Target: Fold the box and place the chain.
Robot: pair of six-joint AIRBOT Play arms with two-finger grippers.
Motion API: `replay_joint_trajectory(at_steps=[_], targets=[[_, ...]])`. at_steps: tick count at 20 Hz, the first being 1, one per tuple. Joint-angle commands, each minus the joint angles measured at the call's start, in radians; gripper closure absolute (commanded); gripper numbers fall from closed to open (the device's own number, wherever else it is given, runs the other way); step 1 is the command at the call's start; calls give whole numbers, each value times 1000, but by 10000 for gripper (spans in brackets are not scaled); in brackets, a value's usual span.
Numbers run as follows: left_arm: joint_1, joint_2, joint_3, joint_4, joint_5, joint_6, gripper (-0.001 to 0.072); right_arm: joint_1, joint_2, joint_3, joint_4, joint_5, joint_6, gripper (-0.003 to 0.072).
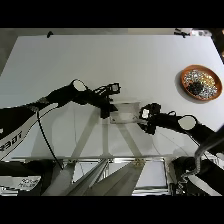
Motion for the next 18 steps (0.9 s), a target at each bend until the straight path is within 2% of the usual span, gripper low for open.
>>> replay_joint_trajectory(at_steps=[1, 3, 7, 13, 18], targets=[[0, 0, 0, 0, 0, 0, 697, 0, -24, 0, 110, -7, -114, 12], [-1, 0, 0, 0, 0, 0, 697, 0, -31, 1, 145, -9, -151, 11], [0, 0, 0, 0, 0, 0, 697, -94, -74, 22, 211, 154, -288, 12], [0, 0, 0, 0, 0, 0, 697, -162, -132, 44, 256, 258, -404, 11], [0, 0, 0, 0, 0, 0, 697, -192, -176, 61, 283, 264, -423, 10]])
